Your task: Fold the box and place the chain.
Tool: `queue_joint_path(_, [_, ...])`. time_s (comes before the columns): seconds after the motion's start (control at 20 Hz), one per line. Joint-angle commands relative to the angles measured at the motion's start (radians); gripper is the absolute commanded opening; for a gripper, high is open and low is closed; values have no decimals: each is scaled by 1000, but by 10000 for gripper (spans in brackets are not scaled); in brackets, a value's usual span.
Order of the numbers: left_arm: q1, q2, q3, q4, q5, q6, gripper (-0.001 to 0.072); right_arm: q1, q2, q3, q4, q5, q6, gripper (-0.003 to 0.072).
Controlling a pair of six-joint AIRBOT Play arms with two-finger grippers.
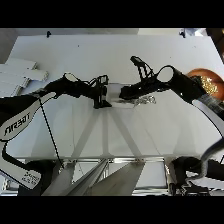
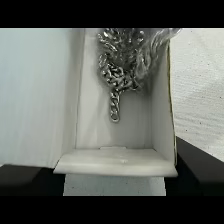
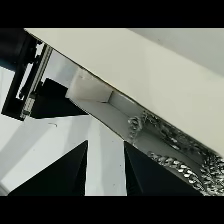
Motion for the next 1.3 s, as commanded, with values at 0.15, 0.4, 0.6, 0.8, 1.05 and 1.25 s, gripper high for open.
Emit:
queue_joint_path(0.15, [1, 0, 0, 0, 0, 0, 281, 1, 73, 1, -70, 71, -83, 267])
queue_joint_path(0.4, [1, 0, 0, 0, 0, 0, 281, -90, 219, 0, -454, 204, -107, 273])
queue_joint_path(0.6, [1, 0, 0, 0, 0, 0, 281, -184, 181, -1, -539, 270, -306, 275])
queue_joint_path(0.8, [1, 0, 0, 0, 0, 0, 281, -187, 76, 0, -481, 207, -492, 275])
queue_joint_path(1.05, [1, 0, 0, 1, 0, 0, 281, -157, -63, 0, -474, 135, -656, 339])
queue_joint_path(1.25, [1, 0, 0, 0, 0, 0, 281, -100, -114, 0, -475, 72, -724, 338])
